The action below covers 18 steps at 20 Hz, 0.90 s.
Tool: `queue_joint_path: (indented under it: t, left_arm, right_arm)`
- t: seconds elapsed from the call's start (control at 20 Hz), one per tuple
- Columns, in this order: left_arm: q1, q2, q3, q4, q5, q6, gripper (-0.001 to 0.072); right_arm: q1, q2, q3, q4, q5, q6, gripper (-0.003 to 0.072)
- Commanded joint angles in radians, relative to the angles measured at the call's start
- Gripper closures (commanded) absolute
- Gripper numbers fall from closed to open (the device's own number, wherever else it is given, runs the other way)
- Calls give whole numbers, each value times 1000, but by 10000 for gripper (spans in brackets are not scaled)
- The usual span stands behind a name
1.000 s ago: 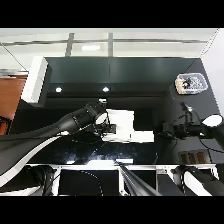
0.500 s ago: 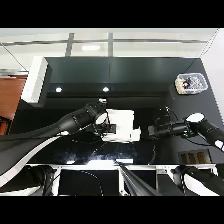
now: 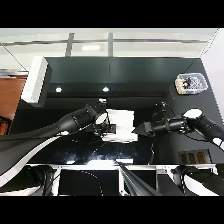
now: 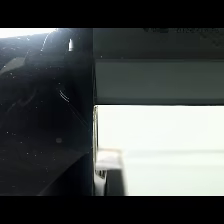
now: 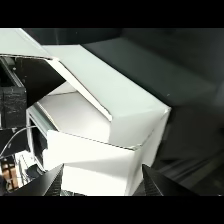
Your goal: Fold the box and place the chain.
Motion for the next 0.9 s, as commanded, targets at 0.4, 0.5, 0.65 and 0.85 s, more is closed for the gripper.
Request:
queue_joint_path:
  t: [0.4,0.5,0.65,0.85]
  left_arm:
    - [0,0,0,0,0,0,685]
    - [1,0,0,0,0,0,685]
    - [1,0,0,0,2,0,685]
    - [1,0,0,0,3,0,685]
  right_arm:
    - [304,0,224,-439,-162,550,189]
    - [348,-1,256,-552,-172,653,189]
    - [423,-5,301,-713,-148,815,189]
    - [534,-48,348,-805,-146,978,190]
